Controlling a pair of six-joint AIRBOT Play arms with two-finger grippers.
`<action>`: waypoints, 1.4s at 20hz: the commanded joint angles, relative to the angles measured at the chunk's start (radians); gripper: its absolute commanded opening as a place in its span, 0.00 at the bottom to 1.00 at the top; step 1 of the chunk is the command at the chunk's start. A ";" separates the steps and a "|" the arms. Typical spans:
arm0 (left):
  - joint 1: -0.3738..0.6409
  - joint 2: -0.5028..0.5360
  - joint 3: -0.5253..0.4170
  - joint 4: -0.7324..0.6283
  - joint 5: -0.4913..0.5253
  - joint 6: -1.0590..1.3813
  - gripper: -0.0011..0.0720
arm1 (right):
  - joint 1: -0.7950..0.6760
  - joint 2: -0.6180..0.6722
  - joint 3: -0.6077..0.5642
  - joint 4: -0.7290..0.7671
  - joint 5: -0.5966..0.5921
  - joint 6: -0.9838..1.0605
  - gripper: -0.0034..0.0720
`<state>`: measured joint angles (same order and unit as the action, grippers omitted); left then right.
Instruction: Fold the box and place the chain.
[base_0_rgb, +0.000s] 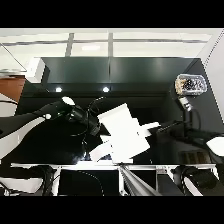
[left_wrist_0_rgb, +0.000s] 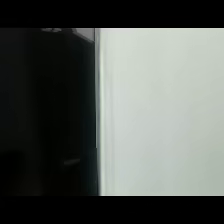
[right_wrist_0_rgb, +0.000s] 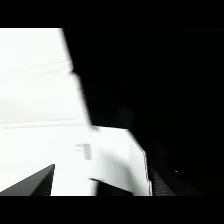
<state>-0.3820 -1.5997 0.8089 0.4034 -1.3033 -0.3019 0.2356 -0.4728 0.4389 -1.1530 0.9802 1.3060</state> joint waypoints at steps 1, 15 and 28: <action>-0.003 0.068 0.001 0.105 0.048 -0.002 0.05 | -0.058 0.001 0.171 -0.330 0.066 -0.014 0.97; -0.148 0.208 0.000 0.494 0.410 0.167 0.06 | -0.059 -0.012 -0.193 0.285 -0.051 -0.901 0.97; -0.147 0.204 0.000 0.494 0.410 0.164 0.06 | 0.336 -0.424 0.005 -0.033 -0.161 -0.645 0.98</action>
<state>-0.5293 -1.3937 0.8097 0.8932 -0.8944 -0.1383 0.4709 -0.8177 0.4107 -1.0733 0.8547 0.6472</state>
